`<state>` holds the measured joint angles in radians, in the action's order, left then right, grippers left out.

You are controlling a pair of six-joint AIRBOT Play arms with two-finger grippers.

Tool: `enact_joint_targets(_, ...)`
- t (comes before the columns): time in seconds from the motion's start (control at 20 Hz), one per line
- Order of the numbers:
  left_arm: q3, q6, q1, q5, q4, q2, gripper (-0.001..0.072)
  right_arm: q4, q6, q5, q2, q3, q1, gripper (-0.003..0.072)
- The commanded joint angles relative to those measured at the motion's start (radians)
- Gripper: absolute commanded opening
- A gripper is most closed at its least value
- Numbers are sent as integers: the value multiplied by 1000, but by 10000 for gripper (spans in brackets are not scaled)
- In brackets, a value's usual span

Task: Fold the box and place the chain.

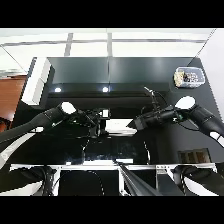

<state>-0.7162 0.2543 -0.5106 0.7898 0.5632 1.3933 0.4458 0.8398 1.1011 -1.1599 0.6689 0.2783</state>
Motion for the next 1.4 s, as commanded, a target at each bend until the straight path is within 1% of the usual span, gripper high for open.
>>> enact_joint_targets(0.0, 0, 0, 0, 0, 0, 0, 292, -71, 129, -121, -48, -17, 32, 17)
enact_joint_targets(0.2, 0, 0, 0, 0, 0, 0, 292, -47, 157, -132, -112, -17, 56, 16)
enact_joint_targets(0.4, 0, 0, 0, 0, 0, 0, 292, 87, 240, -186, -131, -17, 61, 17)
enact_joint_targets(0.55, 0, 0, 0, 0, 0, 0, 292, 102, 235, -189, -132, -17, 61, 16)
enact_joint_targets(0.7, 0, 0, 0, 0, 0, 0, 293, 90, 158, -166, -121, -12, 60, 16)
enact_joint_targets(0.8, 0, 0, 0, 0, 0, 0, 292, 87, 97, -98, -81, 15, 49, 16)
enact_joint_targets(0.85, 0, 0, 0, 0, -1, 0, 292, 92, 68, -43, -46, 39, 27, 16)
enact_joint_targets(0.95, 0, -1, 1, -1, -7, 0, 292, 151, 61, 36, 37, 85, -47, 16)
enact_joint_targets(1.05, 0, -62, 1, 2, -7, 0, 292, 225, 85, 39, 134, 100, -145, 16)
enact_joint_targets(1.1, -1, -83, 1, 4, -5, -1, 307, 245, 103, 39, 172, 100, -199, 16)
enact_joint_targets(1.15, -1, -83, 2, 7, 3, -6, 525, 256, 119, 45, 196, 100, -245, 16)
enact_joint_targets(1.2, -1, -86, 3, 6, 6, -14, 708, 264, 137, 58, 214, 100, -287, 16)
enact_joint_targets(1.25, -5, -88, 6, 23, 16, -27, 712, 266, 137, 80, 221, 100, -322, 16)
enact_joint_targets(1.35, -22, -88, 6, 82, 90, -71, 712, 270, 137, 131, 222, 100, -380, 16)
